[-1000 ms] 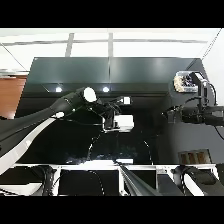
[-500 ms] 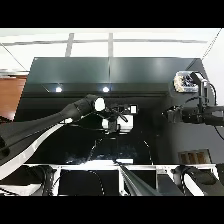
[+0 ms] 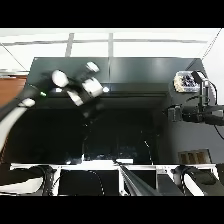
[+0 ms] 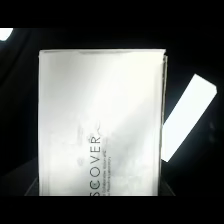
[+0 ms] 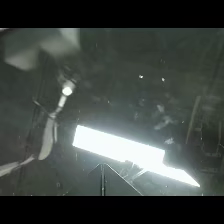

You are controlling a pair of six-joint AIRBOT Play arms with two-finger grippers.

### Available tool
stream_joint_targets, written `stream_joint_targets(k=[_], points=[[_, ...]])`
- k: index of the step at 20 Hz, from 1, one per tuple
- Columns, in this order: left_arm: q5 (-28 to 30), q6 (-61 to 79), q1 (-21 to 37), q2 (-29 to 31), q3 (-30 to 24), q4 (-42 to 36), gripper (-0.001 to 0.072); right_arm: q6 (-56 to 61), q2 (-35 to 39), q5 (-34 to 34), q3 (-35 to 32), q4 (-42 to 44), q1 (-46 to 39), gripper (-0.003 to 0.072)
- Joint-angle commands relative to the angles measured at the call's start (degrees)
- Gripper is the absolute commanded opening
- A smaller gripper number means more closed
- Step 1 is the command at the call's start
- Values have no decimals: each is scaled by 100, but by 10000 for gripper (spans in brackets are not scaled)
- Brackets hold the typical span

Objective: Fold the box and place the chain.

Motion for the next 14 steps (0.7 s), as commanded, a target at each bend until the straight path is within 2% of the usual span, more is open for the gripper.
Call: stream_joint_targets(k=[1, 3, 6, 11, 14], points=[[260, -1276, 1987, -68, 452, 188, 285, -22, 4, -140, 0, 37, -2, 17], [28, -1714, 2959, -616, 1246, 181, 285, -81, 4, -190, 0, 35, -2, 17], [-710, -1709, 3654, -1692, 2682, -39, 285, -81, 4, -350, 0, 35, 0, 17], [-857, -1674, 3659, -2935, 4183, -157, 285, -144, 0, -612, 0, 13, -2, 17], [-1115, -1655, 3504, -3521, 4809, -136, 295, -146, 0, -647, 0, 11, -2, 17]])
